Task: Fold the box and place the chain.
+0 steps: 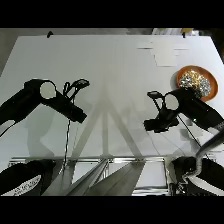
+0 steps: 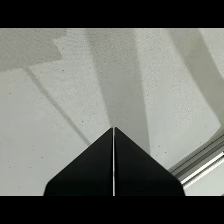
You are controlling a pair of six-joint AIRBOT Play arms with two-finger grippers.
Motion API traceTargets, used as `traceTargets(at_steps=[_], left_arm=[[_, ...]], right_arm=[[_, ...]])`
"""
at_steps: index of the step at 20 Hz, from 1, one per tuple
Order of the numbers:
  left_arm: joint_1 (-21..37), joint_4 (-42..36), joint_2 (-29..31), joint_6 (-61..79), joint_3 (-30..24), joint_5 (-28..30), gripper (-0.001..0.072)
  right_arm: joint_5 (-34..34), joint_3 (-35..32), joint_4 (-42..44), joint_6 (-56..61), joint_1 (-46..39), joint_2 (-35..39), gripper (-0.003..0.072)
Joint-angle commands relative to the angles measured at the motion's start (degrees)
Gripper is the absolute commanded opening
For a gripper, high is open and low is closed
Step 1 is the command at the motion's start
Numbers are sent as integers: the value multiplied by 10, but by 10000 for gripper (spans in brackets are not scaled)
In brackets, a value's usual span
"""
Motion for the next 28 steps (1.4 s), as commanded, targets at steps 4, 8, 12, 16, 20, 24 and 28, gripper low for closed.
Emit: traceTargets(at_steps=[4, 8, 12, 16, 20, 24, 28], left_arm=[[0, 0, 0, 0, 0, 0, 12], [0, 0, 0, 0, 0, 0, 12], [0, 0, 0, 0, 0, 0, 12], [0, 0, 0, 0, 0, 0, 12], [0, 0, 0, 0, 0, 0, 12], [0, 0, 0, 0, 0, 0, 12], [0, 0, 0, 0, 0, 0, 12]], right_arm=[[0, 0, 0, 0, 0, 0, 16], [-44, 0, -18, -14, 0, 0, 16], [-150, 0, -77, -19, 0, 0, 17], [-127, 0, -288, -12, -33, 1, 13], [-85, 0, -376, -70, -230, 1, 33], [-121, 0, -377, -164, -439, 1, 496], [-175, 0, -378, -211, -591, 0, 496]])
